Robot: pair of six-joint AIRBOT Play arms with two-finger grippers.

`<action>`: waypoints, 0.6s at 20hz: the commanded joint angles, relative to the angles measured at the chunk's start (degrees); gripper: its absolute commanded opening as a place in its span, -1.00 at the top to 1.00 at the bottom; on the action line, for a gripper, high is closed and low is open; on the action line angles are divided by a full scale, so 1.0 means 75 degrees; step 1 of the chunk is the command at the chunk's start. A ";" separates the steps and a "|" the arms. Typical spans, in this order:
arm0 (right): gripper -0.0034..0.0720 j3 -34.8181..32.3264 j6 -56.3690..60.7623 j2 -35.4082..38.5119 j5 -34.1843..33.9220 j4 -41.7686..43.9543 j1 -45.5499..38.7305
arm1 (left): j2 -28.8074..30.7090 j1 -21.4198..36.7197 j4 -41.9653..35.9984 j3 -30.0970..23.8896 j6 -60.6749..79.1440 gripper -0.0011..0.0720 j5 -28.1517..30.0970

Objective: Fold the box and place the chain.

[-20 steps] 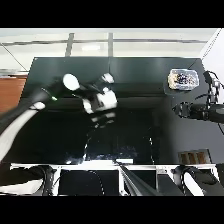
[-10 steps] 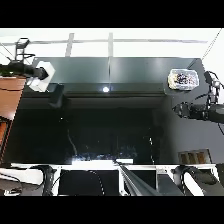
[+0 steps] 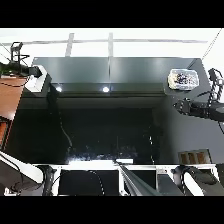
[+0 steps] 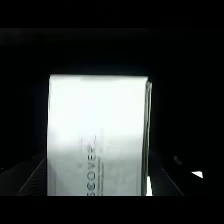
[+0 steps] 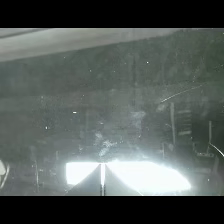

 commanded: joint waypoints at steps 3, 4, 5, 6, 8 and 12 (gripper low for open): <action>0.87 0.0006 0.0105 0.0006 -0.0006 0.0020 -0.0006 | 0.0128 -0.0338 0.1072 0.1373 -0.0431 -0.99 -0.0994; 0.87 0.0009 0.0102 0.0006 -0.0061 0.0017 -0.0006 | 0.0154 -0.0361 0.1075 0.1836 -0.0449 -0.99 -0.1682; 0.87 0.0035 0.0099 0.0006 -0.0216 -0.0015 -0.0012 | 0.0154 -0.0399 0.1075 0.2320 -0.0460 -0.98 -0.2396; 0.87 0.0131 0.0070 0.0006 -0.0326 -0.0093 -0.0020 | 0.0204 -0.0425 0.1061 0.2745 -0.0787 -0.78 -0.3002; 0.87 0.0469 0.0067 0.0006 -0.0291 -0.0093 -0.0108 | 0.0659 -0.0475 0.1061 0.2850 -0.1862 0.91 -0.3888; 0.88 0.1635 -0.0839 0.0160 0.1160 -0.0583 -0.0254 | 0.2597 -0.1014 0.0749 0.0979 -0.2203 0.91 -0.4255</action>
